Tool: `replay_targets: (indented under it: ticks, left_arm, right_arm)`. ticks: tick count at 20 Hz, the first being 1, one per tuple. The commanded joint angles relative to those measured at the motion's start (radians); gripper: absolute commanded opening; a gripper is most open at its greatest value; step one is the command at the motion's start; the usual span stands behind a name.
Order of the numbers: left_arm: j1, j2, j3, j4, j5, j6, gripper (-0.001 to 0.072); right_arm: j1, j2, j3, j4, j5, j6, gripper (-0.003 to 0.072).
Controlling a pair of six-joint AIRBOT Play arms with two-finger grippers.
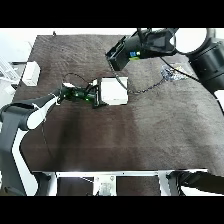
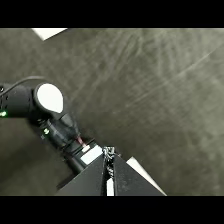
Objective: Fold the box and place the chain.
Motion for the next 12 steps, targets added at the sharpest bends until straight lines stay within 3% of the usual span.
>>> replay_targets:
  ticks: [1, 8, 12]
  left_arm:
    - [-0.001, 0.0, 0.001, 0.0, 0.0, 0.0, 0.0523]
    - [-0.001, 0.0, 0.001, 0.0, 0.0, 0.0, 0.0523]
    - [-0.001, 0.0, 0.001, 0.0, 0.0, 0.0, 0.0523]
  right_arm:
    - [0.001, -0.034, -0.043, 0.029, 0.0, -0.002, 0.0014]
    - [-0.002, -0.148, -0.153, 0.061, -0.007, -0.001, 0.0015]
    - [-0.031, -0.221, -0.261, 0.061, -0.119, -0.002, 0.0014]
